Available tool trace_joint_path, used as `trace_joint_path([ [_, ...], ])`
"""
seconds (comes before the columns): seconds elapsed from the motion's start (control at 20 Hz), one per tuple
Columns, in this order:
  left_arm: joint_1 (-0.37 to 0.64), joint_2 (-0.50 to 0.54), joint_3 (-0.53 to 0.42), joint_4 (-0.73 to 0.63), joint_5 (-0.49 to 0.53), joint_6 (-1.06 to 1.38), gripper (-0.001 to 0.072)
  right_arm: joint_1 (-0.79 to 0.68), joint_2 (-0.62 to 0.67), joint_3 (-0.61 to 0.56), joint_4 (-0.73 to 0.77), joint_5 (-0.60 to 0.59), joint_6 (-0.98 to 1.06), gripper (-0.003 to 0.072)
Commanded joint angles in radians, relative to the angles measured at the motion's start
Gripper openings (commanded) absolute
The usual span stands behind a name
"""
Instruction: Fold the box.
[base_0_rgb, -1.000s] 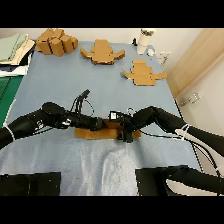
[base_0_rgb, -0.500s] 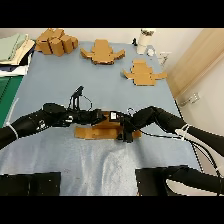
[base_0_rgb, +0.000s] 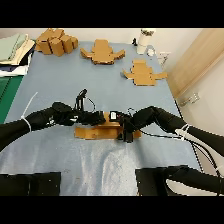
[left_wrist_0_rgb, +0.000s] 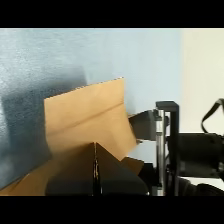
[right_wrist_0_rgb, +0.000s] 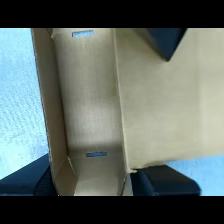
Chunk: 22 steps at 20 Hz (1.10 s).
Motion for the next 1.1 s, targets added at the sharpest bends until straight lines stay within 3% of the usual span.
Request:
trace_joint_path([
  [0.0, 0.002, -0.025, 0.026, 0.150, -0.004, -0.092, 0.0011, 0.001, 0.000, 0.000, 0.000, -0.001, -0.001, 0.0510],
  [0.35, 0.047, -0.021, 0.045, 0.173, -0.080, -0.090, 0.0012, 0.001, 0.000, 0.000, 0.000, -0.001, -0.001, 0.0510],
  [0.6, 0.200, 0.098, 0.060, 0.167, -0.346, 0.216, 0.0012, 0.000, 0.000, 0.000, 0.000, -0.001, -0.001, 0.0510],
  [0.85, 0.375, 0.182, 0.058, 0.171, -0.678, 0.559, 0.0012, 0.000, 0.000, 0.000, 0.000, -0.001, -0.001, 0.0510],
  [0.95, 0.388, 0.192, 0.057, 0.186, -0.751, 0.652, 0.0012, 0.000, 0.000, 0.000, 0.000, -0.001, -0.001, 0.0510],
  [1.05, 0.360, 0.217, 0.046, 0.243, -0.722, 0.719, 0.0011, 0.000, 0.000, 0.000, 0.000, 0.000, -0.001, 0.0510],
])
